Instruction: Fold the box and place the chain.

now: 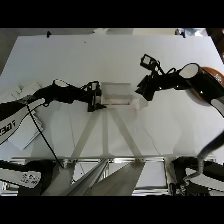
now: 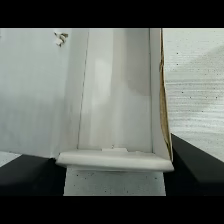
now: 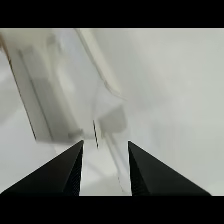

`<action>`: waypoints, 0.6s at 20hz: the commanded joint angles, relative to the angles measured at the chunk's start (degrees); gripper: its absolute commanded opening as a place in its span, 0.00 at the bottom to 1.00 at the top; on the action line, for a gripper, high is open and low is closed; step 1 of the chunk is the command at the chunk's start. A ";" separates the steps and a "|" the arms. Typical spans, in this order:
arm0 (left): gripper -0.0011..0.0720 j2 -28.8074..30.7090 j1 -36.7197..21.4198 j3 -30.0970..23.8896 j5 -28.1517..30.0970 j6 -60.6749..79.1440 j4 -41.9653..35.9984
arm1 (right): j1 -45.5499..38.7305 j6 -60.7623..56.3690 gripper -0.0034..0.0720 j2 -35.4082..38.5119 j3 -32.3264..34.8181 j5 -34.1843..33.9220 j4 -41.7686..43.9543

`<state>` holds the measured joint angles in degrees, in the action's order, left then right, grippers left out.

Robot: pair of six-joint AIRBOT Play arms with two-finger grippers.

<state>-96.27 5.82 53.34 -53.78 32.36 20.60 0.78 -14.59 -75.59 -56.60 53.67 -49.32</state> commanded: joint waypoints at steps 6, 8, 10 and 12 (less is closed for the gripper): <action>0.48 0.02 -0.02 0.00 0.00 -0.02 -0.02 | -0.22 24.41 0.64 -6.16 0.00 2.45 -6.08; 0.48 0.02 -0.02 0.00 -0.02 -0.02 -0.02 | 0.72 27.02 0.64 -7.93 0.00 2.40 -4.33; 0.48 0.02 -0.02 0.00 -0.02 -0.02 -0.02 | 2.34 27.12 0.64 -9.33 0.00 0.83 -4.15; 0.48 0.02 -0.02 0.00 -0.02 -0.04 -0.02 | 3.96 27.08 0.64 -9.92 0.00 -0.44 -3.85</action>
<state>-96.27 5.82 53.34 -53.80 32.32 20.60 2.90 10.37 -84.01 -56.60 54.89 -54.02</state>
